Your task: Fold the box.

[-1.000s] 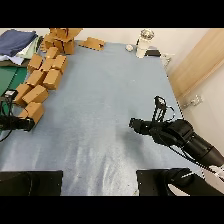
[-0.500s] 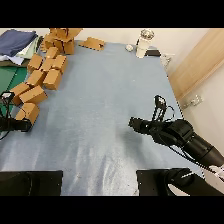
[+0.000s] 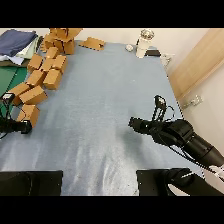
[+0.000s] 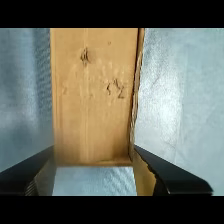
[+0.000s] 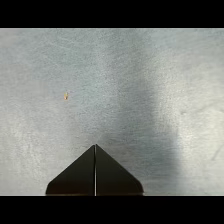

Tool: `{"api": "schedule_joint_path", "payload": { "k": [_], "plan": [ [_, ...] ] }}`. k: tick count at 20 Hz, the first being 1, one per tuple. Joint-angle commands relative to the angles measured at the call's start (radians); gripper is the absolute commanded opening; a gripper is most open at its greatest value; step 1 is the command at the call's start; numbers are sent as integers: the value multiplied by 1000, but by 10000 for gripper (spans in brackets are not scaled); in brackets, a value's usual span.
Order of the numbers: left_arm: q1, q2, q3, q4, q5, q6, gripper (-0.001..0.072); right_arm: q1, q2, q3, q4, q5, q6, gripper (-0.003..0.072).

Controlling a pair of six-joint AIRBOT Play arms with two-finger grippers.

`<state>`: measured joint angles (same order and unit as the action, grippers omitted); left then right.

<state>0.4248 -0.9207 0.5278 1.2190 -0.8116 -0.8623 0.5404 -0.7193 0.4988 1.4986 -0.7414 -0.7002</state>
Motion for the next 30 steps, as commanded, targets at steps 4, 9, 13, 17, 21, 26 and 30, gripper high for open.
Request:
{"api": "schedule_joint_path", "payload": {
  "k": [4, 9, 13, 17, 21, 26, 30],
  "plan": [
    [1, 2, 128, 106, -303, -173, 694, 0, 0, 1, 6, 0, -19, 5],
    [-14, 5, 219, 122, -521, -299, 679, 0, -1, 1, 51, 0, -68, 4],
    [-71, 6, 266, -90, -597, -339, 12, 0, -11, 7, 59, -1, -87, 5],
    [-285, -13, 363, -174, -556, -508, 10, -1, -114, 136, 81, -87, -167, 4],
    [-567, -130, 556, -163, -442, -644, 10, -7, -360, 438, 90, -285, -293, 5],
    [-752, -330, 705, -161, -325, -711, 10, -7, -619, 750, 145, -463, -358, 5],
    [-820, -434, 718, -160, -257, -725, 9, -7, -738, 846, 224, -486, -375, 5]
  ]
}}
